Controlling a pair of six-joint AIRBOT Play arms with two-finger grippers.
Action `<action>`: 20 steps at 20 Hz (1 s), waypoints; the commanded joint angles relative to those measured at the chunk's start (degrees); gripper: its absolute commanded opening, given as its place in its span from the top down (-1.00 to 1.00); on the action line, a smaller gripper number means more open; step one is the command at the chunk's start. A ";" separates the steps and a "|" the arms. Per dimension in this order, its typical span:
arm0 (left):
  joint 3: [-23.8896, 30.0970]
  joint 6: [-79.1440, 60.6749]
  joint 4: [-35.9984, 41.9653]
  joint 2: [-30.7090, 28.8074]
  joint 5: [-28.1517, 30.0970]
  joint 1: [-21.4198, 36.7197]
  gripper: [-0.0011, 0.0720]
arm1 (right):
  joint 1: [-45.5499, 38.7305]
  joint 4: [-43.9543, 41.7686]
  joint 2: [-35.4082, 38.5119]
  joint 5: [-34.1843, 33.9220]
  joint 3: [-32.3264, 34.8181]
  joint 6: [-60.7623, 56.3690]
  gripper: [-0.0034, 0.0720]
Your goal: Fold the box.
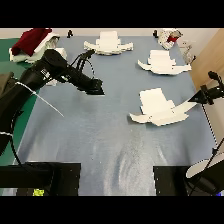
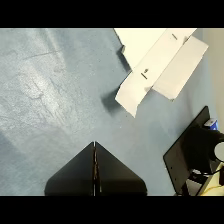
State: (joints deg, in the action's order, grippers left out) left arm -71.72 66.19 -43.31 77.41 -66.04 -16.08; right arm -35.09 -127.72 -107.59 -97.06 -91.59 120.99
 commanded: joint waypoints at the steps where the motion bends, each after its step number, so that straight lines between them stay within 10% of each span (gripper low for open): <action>1: 0.00 2.32 1.20 -0.02 0.37 0.09 0.94 | 6.40 -4.96 2.69 -0.39 1.29 -3.48 0.91; 6: 2.71 0.22 -1.22 -6.58 -3.21 0.52 0.94 | 15.98 -4.72 19.12 11.37 18.38 -8.17 0.91; 16: 28.28 -3.67 1.77 -24.02 -5.81 6.45 0.94 | 33.40 -0.17 55.69 34.56 62.40 -25.22 0.89; 18: 28.28 -3.67 1.81 -23.78 -5.88 6.40 0.94 | 35.15 1.46 55.91 34.47 63.52 -25.22 0.27; 20: 28.28 -3.67 1.81 -23.78 -4.94 6.43 0.94 | 35.30 2.01 54.58 33.79 63.41 -25.22 0.25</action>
State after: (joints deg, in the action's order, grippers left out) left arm -44.71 62.81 -41.71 54.39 -71.68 -10.00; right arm -1.80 -127.57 -54.35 -65.34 -31.05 97.91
